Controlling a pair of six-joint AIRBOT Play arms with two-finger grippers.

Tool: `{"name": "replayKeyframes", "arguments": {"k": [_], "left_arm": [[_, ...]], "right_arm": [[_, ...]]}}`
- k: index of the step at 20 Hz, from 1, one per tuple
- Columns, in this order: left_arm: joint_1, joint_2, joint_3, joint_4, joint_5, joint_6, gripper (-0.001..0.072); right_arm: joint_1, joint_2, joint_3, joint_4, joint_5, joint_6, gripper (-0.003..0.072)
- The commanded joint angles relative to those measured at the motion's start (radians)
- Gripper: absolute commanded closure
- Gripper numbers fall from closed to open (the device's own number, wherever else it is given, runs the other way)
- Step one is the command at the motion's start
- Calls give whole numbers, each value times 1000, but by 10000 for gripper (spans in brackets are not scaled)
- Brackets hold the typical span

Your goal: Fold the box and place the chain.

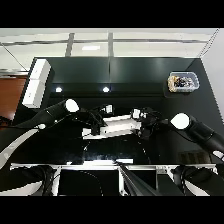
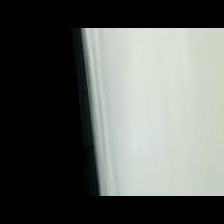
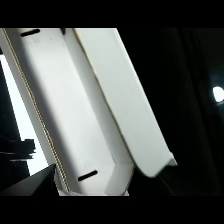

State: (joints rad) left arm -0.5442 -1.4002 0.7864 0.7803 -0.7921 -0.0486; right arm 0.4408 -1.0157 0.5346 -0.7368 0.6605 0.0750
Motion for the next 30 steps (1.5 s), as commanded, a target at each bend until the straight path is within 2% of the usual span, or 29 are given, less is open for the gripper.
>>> {"name": "replayKeyframes", "arguments": {"k": [1,6,12,30], "left_arm": [[-1,-1,0,0,0,0,679],[0,-1,0,0,3,0,679],[0,-1,0,0,6,0,679],[-1,-1,0,-5,4,-4,679]], "right_arm": [[-13,-38,1,159,11,-195,-20],[-22,-80,-6,186,124,-226,-20],[-22,-111,-58,178,97,-258,-20],[-21,-174,-66,176,41,-270,-19]]}}
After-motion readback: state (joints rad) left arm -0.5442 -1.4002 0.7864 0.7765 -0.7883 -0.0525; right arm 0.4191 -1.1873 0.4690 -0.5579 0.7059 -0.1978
